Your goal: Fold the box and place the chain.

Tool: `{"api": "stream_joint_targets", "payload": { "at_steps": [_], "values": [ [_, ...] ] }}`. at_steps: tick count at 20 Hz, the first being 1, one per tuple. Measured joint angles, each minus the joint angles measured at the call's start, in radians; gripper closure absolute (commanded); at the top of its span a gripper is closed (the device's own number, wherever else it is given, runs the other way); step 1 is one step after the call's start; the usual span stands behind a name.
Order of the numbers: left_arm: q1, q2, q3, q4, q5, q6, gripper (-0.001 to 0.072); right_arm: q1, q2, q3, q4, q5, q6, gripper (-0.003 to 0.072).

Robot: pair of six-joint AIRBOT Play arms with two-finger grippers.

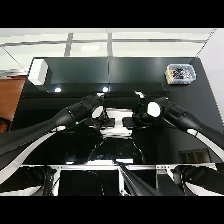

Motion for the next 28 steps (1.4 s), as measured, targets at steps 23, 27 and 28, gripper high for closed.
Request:
{"api": "stream_joint_targets", "payload": {
  "at_steps": [23, 27, 28],
  "values": [
    [0.000, 0.000, 0.000, 0.005, 0.002, 0.003, 0.0685, 0.112, -0.103, 0.077, -0.143, 0.091, 0.288, 0.0371],
    [0.000, 0.000, 0.000, 0.004, -0.001, 0.001, 0.0685, 0.111, -0.103, 0.076, -0.146, 0.090, 0.291, 0.0569],
    [0.000, 0.000, 0.000, 0.004, -0.001, 0.000, 0.0685, 0.111, -0.103, 0.076, -0.146, 0.089, 0.292, 0.0678]
  ]
}}
